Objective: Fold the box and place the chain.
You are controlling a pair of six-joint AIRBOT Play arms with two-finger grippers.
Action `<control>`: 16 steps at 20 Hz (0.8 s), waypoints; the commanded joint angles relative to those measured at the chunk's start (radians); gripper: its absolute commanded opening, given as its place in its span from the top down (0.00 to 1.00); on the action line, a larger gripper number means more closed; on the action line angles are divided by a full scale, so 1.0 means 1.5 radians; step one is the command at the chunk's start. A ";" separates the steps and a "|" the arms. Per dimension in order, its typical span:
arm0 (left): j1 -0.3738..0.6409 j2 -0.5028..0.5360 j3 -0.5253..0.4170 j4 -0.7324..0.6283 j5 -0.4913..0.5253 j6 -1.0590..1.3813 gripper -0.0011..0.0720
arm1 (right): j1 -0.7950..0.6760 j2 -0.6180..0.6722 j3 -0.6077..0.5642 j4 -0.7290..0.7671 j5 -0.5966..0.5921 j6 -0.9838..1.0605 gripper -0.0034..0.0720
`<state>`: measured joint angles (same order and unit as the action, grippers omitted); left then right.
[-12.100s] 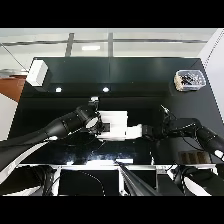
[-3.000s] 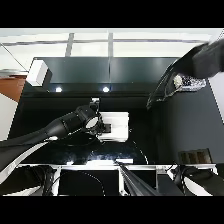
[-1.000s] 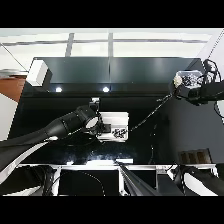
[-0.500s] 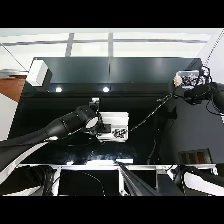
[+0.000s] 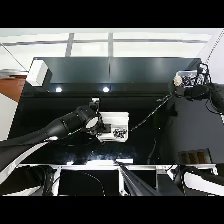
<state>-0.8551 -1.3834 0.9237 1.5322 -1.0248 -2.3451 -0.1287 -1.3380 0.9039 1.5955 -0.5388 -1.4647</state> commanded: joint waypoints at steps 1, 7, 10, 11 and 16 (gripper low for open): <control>0.000 0.000 0.000 0.000 -0.001 0.000 0.94 | 0.000 -0.004 0.001 0.000 0.044 -0.006 0.51; 0.000 0.000 0.000 -0.001 -0.003 0.000 0.94 | 0.000 -0.042 0.003 0.001 0.085 -0.004 0.51; 0.000 0.000 0.000 -0.001 -0.003 0.000 0.94 | 0.000 -0.061 0.004 0.001 0.110 -0.004 0.51; 0.000 0.000 0.000 -0.001 -0.004 0.000 0.94 | 0.000 -0.065 0.004 0.001 0.119 -0.004 0.51; 0.000 0.000 0.000 -0.003 -0.003 0.000 0.94 | 0.000 -0.083 0.015 0.001 0.143 -0.004 0.51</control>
<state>-0.8551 -1.3834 0.9237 1.5284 -1.0298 -2.3455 -0.1287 -1.4460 0.9161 1.5959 -0.3492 -1.4708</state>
